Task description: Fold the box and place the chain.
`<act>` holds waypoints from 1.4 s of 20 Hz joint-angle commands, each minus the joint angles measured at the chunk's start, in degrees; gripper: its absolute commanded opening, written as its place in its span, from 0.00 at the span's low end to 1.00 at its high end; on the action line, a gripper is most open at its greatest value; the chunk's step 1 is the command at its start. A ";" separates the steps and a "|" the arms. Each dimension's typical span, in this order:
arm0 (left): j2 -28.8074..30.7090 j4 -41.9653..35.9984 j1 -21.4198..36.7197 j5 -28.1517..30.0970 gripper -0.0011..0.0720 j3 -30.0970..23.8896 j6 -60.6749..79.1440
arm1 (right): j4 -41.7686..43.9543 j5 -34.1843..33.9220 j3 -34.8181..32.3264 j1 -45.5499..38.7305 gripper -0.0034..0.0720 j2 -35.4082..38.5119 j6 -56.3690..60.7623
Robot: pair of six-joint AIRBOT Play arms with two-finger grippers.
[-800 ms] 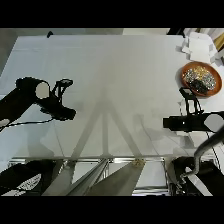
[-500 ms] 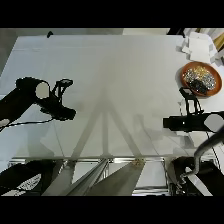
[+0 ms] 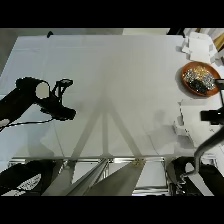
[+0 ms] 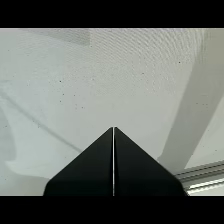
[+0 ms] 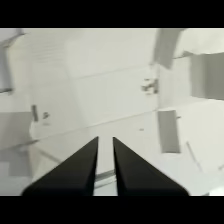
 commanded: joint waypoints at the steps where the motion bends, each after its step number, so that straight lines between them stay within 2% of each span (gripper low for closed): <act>1: 0.04 0.04 -0.04 0.00 0.03 -0.02 0.00 | -7.28 -2.60 2.99 -11.56 0.85 -5.81 -5.38; 2: 0.04 0.02 -0.04 -0.02 0.03 -0.02 0.00 | -7.78 -3.23 3.28 -14.36 0.91 -7.43 -5.51; 9: 0.04 0.04 -0.04 0.00 0.03 -0.02 0.02 | -9.90 -6.36 6.95 -24.55 0.89 -18.34 -6.69; 10: 0.04 0.04 -0.04 0.00 0.03 -0.02 0.00 | -10.03 -7.91 6.97 -25.05 0.82 -19.34 -8.20; 11: 0.04 0.04 -0.04 0.02 0.03 -0.02 0.00 | -9.97 -9.55 6.97 -25.18 0.80 -20.11 -9.66; 13: 0.04 0.07 -0.04 0.00 0.03 -0.02 0.00 | -9.40 -12.48 6.97 -25.18 0.80 -21.57 -11.41; 15: 0.04 0.02 -0.04 0.00 0.03 -0.02 0.02 | -9.64 -15.41 6.97 -25.18 0.74 -22.51 -12.20; 17: 0.04 0.04 -0.04 0.00 0.03 -0.02 0.00 | -9.64 -18.01 6.97 -25.18 0.73 -23.71 -12.37; 18: 0.04 0.04 -0.04 0.00 0.03 -0.02 0.02 | -9.60 -18.36 6.97 -25.18 0.70 -24.85 -12.33; 20: 0.04 0.04 -0.04 0.00 0.03 -0.02 0.02 | -9.64 -16.96 6.97 -25.18 0.57 -27.74 -12.28; 23: 0.04 0.04 -0.04 0.00 0.03 -0.02 0.02 | -8.85 -16.90 6.97 -25.18 0.56 -29.46 -11.82; 24: 0.04 0.04 -0.04 0.00 0.03 -0.02 0.02 | -8.94 -16.57 6.97 -25.18 0.48 -29.46 -11.63; 26: 0.04 0.04 -0.04 0.00 0.03 -0.02 0.00 | -9.03 -14.51 6.97 -25.18 0.07 -29.44 -10.54; 28: 0.04 0.04 -0.04 0.00 0.03 -0.02 0.00 | -7.96 -13.09 6.97 -24.96 0.06 -28.61 -10.58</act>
